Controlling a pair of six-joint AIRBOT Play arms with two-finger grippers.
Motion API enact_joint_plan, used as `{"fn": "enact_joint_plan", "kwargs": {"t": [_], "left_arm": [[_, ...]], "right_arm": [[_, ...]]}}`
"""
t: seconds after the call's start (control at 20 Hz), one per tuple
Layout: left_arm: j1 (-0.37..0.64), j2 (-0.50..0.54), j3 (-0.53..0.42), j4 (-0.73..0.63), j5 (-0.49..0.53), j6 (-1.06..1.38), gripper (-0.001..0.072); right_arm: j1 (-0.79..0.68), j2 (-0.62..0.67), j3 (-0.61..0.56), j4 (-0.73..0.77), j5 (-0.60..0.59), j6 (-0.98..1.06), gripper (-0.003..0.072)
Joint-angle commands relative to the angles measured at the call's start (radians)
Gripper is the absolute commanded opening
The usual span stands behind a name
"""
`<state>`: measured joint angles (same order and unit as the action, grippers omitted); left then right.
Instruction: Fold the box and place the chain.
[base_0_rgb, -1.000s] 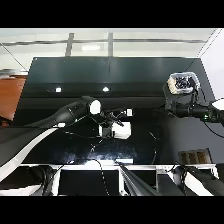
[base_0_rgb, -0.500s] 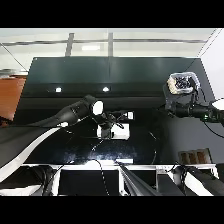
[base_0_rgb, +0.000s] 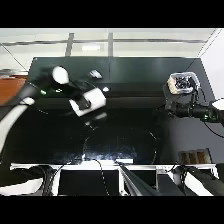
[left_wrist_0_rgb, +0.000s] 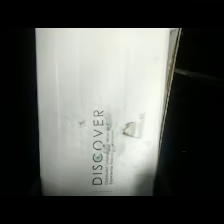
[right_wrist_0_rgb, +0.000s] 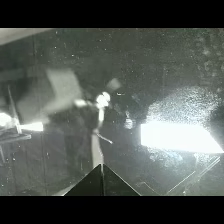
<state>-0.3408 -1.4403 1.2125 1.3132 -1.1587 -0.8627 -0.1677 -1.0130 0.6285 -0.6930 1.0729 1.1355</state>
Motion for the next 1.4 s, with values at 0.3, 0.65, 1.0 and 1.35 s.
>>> {"fn": "enact_joint_plan", "kwargs": {"t": [0.3,0.65,1.0,1.35], "left_arm": [[0.655,-0.154,0.257,-0.031,0.126,-0.374,0.0034],[0.710,-0.428,0.551,0.048,0.113,-0.264,0.0034],[0.703,-0.587,0.700,0.040,0.077,-0.264,0.0080],[0.704,-0.596,0.704,0.041,0.054,-0.264,0.0720]], "right_arm": [[0.000,0.001,0.000,0.002,0.005,0.000,0.0021],[0.000,0.001,0.000,0.008,0.004,0.009,0.0021],[0.000,0.001,0.000,0.011,-0.012,0.040,0.0021],[0.000,0.001,0.000,0.011,-0.024,0.043,0.0021]]}}
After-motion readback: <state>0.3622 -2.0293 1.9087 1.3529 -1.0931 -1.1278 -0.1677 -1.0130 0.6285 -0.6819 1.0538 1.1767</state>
